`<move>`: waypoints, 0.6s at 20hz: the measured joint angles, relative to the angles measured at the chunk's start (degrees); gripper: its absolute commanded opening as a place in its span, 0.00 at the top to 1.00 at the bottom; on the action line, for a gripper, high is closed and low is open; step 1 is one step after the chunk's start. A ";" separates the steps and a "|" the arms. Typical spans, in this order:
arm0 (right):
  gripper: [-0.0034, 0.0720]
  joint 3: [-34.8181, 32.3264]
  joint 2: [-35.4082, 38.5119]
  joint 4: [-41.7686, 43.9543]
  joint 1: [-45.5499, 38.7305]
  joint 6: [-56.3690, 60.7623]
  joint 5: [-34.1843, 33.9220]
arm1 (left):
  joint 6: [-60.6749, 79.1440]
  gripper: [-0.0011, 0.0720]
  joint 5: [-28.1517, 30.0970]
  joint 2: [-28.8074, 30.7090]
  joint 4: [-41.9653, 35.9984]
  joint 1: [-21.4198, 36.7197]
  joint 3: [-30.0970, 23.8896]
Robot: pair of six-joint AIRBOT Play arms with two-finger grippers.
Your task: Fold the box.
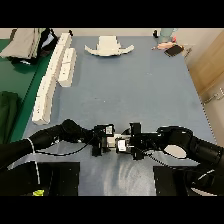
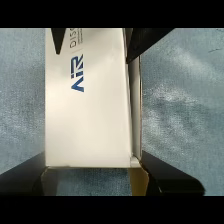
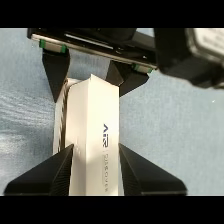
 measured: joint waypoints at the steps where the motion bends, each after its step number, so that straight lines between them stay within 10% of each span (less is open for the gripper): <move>1: 0.42 0.00 0.02 0.17 0.00 0.00 0.09 | 0.00 0.29 0.00 0.00 0.02 0.00 0.00; 12: 0.42 0.00 -0.02 3.50 0.00 -0.02 2.25 | 0.02 0.29 -0.02 0.00 0.07 -0.02 0.00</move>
